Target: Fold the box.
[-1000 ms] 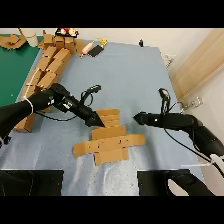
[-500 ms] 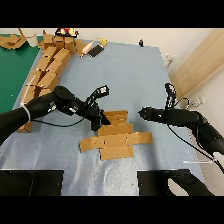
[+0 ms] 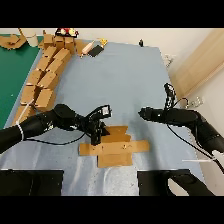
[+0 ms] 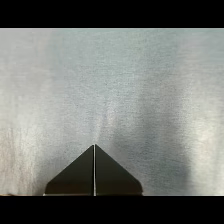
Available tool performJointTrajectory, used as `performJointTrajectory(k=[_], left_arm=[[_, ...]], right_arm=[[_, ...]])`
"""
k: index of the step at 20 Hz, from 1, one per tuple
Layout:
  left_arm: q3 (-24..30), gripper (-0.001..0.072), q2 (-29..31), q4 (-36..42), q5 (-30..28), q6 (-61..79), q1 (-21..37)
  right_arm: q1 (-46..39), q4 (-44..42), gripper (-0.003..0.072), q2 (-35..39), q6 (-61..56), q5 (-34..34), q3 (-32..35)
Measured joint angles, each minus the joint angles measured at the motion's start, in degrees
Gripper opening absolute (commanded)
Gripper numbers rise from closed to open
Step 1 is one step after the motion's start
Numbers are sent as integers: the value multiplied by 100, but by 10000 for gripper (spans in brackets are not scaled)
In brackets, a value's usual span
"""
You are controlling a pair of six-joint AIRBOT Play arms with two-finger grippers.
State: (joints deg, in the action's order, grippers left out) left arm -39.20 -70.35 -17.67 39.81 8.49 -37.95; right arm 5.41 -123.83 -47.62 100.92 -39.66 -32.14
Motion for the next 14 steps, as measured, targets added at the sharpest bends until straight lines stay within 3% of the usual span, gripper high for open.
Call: performJointTrajectory(k=[14], left_arm=[[164,9,369,-15,-1145,824,-302]], right_arm=[[0,0,13,-24,0,0,0]])
